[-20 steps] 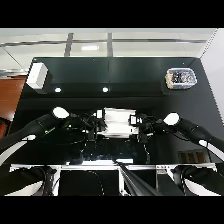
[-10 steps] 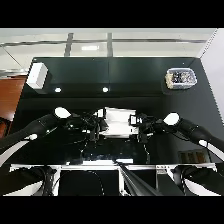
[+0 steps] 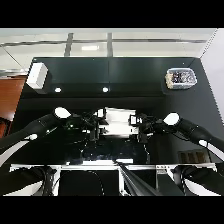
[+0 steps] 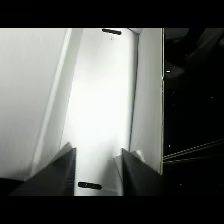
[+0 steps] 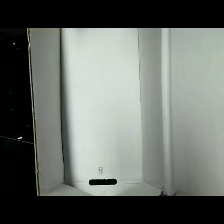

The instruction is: Fold the box and place the chain.

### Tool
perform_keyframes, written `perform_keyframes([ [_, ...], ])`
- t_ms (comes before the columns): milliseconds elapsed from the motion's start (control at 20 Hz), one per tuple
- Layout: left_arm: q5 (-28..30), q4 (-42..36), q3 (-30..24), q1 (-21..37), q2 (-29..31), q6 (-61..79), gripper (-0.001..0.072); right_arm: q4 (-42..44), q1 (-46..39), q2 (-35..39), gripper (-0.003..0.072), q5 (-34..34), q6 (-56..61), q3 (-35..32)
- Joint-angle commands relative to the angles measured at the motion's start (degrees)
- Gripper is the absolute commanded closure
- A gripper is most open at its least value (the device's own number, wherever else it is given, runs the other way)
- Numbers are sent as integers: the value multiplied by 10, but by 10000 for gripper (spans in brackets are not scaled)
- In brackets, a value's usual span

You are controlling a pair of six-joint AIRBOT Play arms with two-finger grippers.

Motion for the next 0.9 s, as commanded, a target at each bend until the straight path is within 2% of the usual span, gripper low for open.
perform_keyframes([
  [0, -7, 26, 2, 5, 14, -31, 684, 0, 0, 0, 505, 0, 0, 0],
  [200, -21, 176, 7, 55, 114, -300, 686, 0, 0, 0, 505, 0, 0, 0],
  [350, -63, 279, 7, 131, 202, -418, 686, 0, 0, 0, 505, 0, 0, 0],
  [450, -93, 305, 3, 196, 231, -535, 686, 0, 0, 0, 505, 0, 0, 0],
  [550, -97, 313, -15, 265, 229, -682, 685, 0, 0, 0, 505, 0, 0, 0],
  [650, -121, 303, -38, 335, 200, -840, 685, 0, 0, 0, 505, 0, 0, 0],
  [750, -178, 220, -56, 393, 146, -850, 685, 0, 0, 0, 505, 0, 0, 0],
  [850, -223, 118, -64, 414, 85, -774, 687, 0, 0, 0, 505, 0, 0, 0],
])
